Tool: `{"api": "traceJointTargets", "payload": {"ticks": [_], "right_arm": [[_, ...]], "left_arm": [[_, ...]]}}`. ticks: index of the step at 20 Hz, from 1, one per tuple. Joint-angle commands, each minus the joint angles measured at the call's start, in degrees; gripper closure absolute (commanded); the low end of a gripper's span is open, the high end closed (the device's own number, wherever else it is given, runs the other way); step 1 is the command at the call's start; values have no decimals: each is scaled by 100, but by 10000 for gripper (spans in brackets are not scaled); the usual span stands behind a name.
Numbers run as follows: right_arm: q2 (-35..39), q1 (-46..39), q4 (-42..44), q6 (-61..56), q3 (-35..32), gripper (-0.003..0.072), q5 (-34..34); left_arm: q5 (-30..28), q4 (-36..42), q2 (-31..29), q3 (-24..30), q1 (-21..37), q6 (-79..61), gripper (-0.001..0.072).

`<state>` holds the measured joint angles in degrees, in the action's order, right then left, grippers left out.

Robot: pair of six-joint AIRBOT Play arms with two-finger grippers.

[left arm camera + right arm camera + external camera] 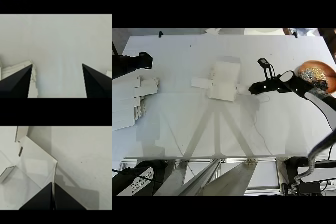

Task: Fold the box and place the chain.

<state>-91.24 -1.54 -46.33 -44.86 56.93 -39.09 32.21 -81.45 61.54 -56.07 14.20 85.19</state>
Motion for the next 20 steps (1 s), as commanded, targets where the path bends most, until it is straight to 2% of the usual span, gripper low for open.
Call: {"api": "traceJointTargets", "payload": {"ticks": [1,6,10,20], "right_arm": [[48,-2,-122,44,-2,679,-76],[522,-2,-125,1189,-2,679,-514],[695,-2,-127,1631,-4,680,-852],[695,-2,199,1617,-4,681,-31]], "left_arm": [[-2,-2,4,-4,0,0,12],[-2,-2,4,-4,0,-2,12],[-2,-2,4,-4,0,-2,12],[-2,-2,4,-4,0,0,12]]}}
